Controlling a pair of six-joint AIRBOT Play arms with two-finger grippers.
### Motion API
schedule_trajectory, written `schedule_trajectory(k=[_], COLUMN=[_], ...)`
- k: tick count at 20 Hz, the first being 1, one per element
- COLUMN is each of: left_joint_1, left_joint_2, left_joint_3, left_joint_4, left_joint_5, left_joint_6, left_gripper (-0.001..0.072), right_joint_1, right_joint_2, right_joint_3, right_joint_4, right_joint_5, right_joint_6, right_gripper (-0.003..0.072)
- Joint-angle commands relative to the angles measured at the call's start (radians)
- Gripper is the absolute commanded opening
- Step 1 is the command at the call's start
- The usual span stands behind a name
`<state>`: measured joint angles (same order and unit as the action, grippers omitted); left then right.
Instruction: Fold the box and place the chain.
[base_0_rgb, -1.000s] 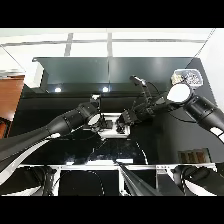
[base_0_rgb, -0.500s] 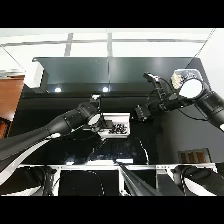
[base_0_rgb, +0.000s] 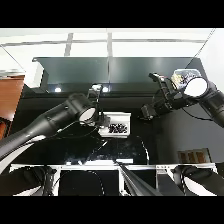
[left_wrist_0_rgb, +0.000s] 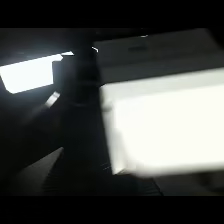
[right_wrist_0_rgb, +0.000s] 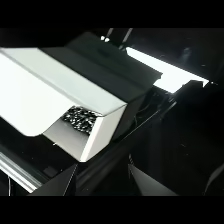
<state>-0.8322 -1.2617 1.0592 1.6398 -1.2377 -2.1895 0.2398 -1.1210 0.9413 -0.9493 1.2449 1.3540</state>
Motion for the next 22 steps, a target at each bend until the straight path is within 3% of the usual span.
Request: schedule_trajectory(k=[1, 3, 6, 8, 13, 16, 18, 22], left_joint_1=[0.063, 0.224, 0.527, 0.626, 0.613, 0.577, 0.548, 0.506], left_joint_2=[0.149, 0.229, 0.228, 0.195, 0.129, 0.082, 0.062, -0.018], left_joint_3=[-0.136, -0.299, -0.479, -0.523, -0.526, -0.522, -0.499, -0.440], left_joint_4=[0.077, -0.130, -0.677, -0.852, -0.909, -0.976, -0.972, -0.978], left_joint_5=[-0.110, -0.060, 0.045, 0.073, 0.132, 0.252, 0.315, 0.325], left_joint_6=[0.161, 0.363, 0.933, 1.295, 2.071, 2.372, 2.429, 2.430], left_gripper=[0.0516, 0.0516, 0.0519, 0.0720, 0.0720, 0.0720, 0.0720, 0.0718], right_joint_1=[-0.082, -0.129, -0.146, -0.144, -0.144, -0.144, -0.144, -0.144], right_joint_2=[0.001, 0.001, 0.001, 0.001, 0.001, 0.001, 0.001, 0.001], right_joint_3=[0.000, 0.000, 0.000, 0.000, 0.000, 0.000, 0.000, 0.000], right_joint_4=[-0.010, -0.013, -0.014, -0.012, -0.012, -0.013, -0.012, -0.013], right_joint_5=[0.001, 0.001, -0.001, -0.003, -0.018, -0.018, -0.018, -0.053], right_joint_6=[0.003, 0.003, 0.003, 0.003, 0.003, 0.003, 0.003, 0.003], right_gripper=[0.0388, 0.0389, 0.0389, 0.0388, 0.0388, 0.0388, 0.0388, 0.0388])
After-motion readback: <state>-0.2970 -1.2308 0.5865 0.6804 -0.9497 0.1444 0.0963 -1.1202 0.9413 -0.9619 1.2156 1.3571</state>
